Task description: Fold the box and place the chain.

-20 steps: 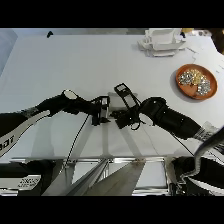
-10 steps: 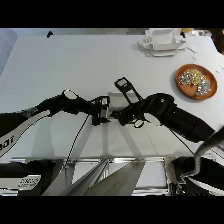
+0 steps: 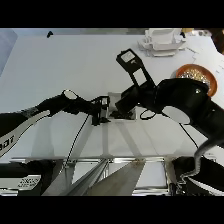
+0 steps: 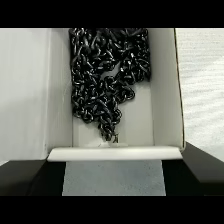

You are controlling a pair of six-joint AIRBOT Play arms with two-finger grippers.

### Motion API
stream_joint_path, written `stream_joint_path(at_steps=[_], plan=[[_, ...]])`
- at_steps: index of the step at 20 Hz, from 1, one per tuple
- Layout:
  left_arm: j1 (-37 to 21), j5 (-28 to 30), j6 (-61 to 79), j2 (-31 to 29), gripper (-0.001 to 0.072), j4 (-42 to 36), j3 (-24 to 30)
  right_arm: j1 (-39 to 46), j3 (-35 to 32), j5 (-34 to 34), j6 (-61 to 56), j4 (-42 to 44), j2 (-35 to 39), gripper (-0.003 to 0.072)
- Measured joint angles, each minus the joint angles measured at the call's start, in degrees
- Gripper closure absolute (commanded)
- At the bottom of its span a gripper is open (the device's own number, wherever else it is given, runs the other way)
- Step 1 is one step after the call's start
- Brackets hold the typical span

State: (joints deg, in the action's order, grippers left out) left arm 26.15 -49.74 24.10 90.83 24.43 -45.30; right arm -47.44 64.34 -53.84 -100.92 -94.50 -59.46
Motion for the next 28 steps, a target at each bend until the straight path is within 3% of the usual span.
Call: stream_joint_path(at_steps=[6,12,21,22,24,28], plan=[[0.0,0.0,0.0,0.0,0.0639,0.0,0.0,0.0,2.3,0.0,0.6,-0.1,-0.8,0.0671],[0.0,0.0,0.0,0.0,0.0639,0.0,0.0,0.0,2.4,-1.0,-0.1,1.0,-6.7,0.0671],[0.0,0.0,0.0,0.0,0.0639,0.0,0.0,1.0,-4.9,3.8,0.3,7.9,-11.4,0.0669],[0.0,0.0,0.0,0.0,0.0639,0.0,0.0,1.0,-5.4,4.5,1.0,8.8,-12.1,0.0617],[0.0,0.0,0.0,0.0,0.0639,0.0,0.0,1.1,-5.9,5.2,2.1,10.2,-13.2,0.0404],[0.0,0.0,0.0,0.0,0.0639,0.0,0.0,2.1,-6.1,4.4,4.2,11.4,-12.7,0.0389]])
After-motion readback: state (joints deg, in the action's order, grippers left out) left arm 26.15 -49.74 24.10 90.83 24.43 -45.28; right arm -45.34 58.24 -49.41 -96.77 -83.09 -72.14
